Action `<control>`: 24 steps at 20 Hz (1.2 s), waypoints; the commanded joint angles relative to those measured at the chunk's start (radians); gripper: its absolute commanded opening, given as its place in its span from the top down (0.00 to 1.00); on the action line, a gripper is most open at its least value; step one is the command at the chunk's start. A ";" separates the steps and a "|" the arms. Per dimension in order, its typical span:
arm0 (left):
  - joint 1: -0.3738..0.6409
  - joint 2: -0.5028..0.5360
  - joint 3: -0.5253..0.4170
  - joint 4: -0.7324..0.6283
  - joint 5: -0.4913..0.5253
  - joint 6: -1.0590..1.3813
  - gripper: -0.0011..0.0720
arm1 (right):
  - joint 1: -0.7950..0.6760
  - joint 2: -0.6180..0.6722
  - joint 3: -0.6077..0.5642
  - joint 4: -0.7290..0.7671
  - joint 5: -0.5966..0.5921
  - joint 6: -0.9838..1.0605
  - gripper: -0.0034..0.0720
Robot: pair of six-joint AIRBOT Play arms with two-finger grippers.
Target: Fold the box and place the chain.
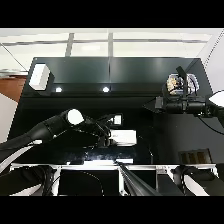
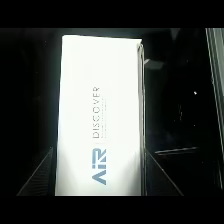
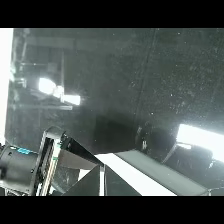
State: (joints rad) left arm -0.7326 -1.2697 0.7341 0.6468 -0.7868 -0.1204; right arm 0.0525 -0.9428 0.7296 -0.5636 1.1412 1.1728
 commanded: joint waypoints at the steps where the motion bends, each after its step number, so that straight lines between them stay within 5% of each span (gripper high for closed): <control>1: -0.010 -0.029 0.000 0.001 0.002 0.000 0.02 | 0.000 0.000 0.000 -0.017 0.001 0.001 0.90; 9: -0.038 -0.069 0.000 0.031 0.051 0.000 0.02 | 0.000 0.000 0.000 -0.021 -0.001 0.001 0.90; 10: -0.042 -0.074 0.000 0.076 0.054 0.000 0.06 | 0.000 0.000 0.000 -0.021 -0.001 0.001 0.90; 11: -0.046 -0.074 0.000 0.111 0.054 -0.011 0.24 | 0.000 0.000 0.000 -0.021 -0.001 0.002 0.90; 12: -0.045 -0.069 0.001 0.143 0.054 -0.061 0.51 | 0.000 0.000 0.000 -0.020 -0.001 0.002 0.90; 15: 0.007 -0.019 0.002 0.204 0.055 -0.246 0.57 | 0.000 0.000 0.001 -0.020 -0.001 0.011 0.90; 19: 0.194 0.126 -0.001 0.417 -0.011 -0.523 0.56 | 0.000 0.000 0.001 -0.016 0.008 0.029 0.90; 24: 0.643 0.273 -0.008 0.566 -0.242 -0.617 0.56 | 0.000 0.000 0.000 -0.016 0.008 0.028 0.90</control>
State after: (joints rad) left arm -0.3202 -1.0721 0.7315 1.1057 -0.9058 -0.6476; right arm 0.0525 -0.9428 0.7296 -0.5808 1.1477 1.1980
